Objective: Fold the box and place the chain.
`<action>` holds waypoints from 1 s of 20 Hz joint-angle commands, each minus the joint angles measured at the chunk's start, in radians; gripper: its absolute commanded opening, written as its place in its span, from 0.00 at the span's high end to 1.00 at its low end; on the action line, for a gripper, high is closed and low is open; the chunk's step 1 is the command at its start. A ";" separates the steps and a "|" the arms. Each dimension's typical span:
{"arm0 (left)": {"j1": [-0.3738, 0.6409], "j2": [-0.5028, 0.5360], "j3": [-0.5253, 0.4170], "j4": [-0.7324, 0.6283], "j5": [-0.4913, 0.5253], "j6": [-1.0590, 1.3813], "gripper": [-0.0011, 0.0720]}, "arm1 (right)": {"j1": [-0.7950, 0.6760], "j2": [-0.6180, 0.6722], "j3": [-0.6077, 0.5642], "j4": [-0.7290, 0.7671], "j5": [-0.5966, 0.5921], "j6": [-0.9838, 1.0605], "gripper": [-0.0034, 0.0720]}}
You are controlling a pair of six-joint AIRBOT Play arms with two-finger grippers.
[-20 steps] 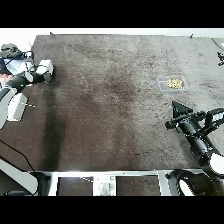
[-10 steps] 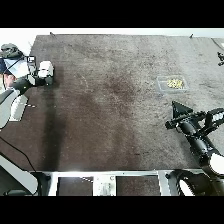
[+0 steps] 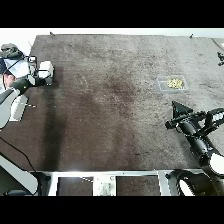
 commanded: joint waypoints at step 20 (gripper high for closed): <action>0.000 0.500 -0.002 -0.062 -0.183 0.028 0.93 | 0.000 0.000 0.000 0.000 -0.070 0.000 0.97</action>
